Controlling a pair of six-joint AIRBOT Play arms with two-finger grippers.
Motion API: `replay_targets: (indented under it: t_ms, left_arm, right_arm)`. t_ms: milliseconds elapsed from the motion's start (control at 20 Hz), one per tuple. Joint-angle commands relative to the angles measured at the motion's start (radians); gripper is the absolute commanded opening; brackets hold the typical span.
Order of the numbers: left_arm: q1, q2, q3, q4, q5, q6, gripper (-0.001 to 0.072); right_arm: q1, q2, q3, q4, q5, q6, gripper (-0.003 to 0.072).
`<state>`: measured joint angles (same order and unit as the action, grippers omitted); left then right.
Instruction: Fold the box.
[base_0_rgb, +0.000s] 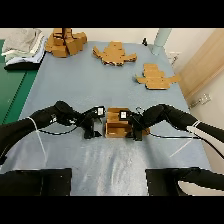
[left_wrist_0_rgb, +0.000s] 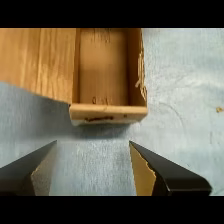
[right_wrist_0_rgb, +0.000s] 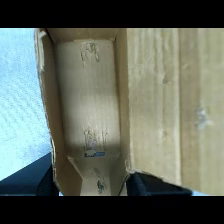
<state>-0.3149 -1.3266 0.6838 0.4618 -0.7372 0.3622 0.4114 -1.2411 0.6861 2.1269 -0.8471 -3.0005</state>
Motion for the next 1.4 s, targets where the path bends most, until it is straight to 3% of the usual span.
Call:
replay_targets:
  t_ms: [0,400,550,1350]
  left_arm:
    - [-0.035,-0.043,0.018,-0.058,0.029,0.067,0.0696]
    - [-0.06,-0.056,0.026,-0.058,0.006,0.056,0.0696]
    - [-0.074,-0.056,0.026,-0.058,0.054,0.019,0.0696]
    - [-0.143,-0.064,0.034,-0.039,0.102,-0.024,0.0695]
  right_arm:
    - [0.0,0.0,0.0,0.0,0.0,0.0,0.0445]
    - [0.0,0.0,0.0,0.0,0.0,0.0,0.0445]
    - [0.0,0.0,0.0,0.0,0.0,0.0,0.0445]
    - [0.0,0.0,0.0,0.0,0.0,0.0,0.0445]
